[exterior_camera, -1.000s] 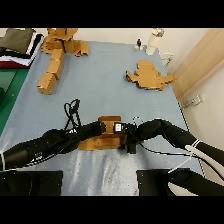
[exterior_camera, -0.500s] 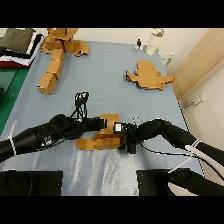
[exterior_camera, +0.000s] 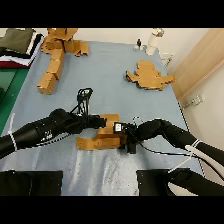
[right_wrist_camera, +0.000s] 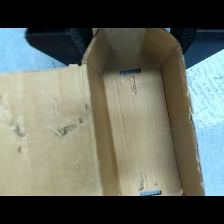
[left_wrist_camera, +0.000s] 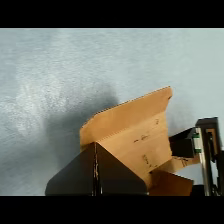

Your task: Fold the box.

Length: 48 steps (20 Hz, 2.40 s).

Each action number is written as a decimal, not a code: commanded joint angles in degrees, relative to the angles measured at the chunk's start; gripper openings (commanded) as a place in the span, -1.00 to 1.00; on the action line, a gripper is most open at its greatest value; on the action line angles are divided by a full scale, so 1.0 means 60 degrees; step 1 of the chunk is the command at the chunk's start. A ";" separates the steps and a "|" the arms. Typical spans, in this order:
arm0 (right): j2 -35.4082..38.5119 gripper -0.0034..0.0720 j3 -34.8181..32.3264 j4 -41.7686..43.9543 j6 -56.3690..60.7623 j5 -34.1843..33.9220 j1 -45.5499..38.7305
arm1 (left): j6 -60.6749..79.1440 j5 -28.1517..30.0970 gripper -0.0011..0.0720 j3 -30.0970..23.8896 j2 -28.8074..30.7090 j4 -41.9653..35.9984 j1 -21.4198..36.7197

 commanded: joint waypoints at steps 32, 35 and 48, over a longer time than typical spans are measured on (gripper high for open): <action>0.0000 0.68 -0.0004 0.0000 0.0004 0.0004 0.0004 | 1.1551 0.3013 -0.95 -0.0098 -0.2011 -1.0772 0.2823; 0.0000 0.68 -0.0004 -0.0004 0.0004 0.0000 0.0004 | 1.1373 0.3432 -0.95 -0.0098 -0.2379 -1.0706 0.2776; 0.0000 0.68 -0.0004 -0.0004 0.0004 0.0004 0.0004 | 1.1304 0.3548 -0.95 -0.0095 -0.2637 -1.0710 0.2623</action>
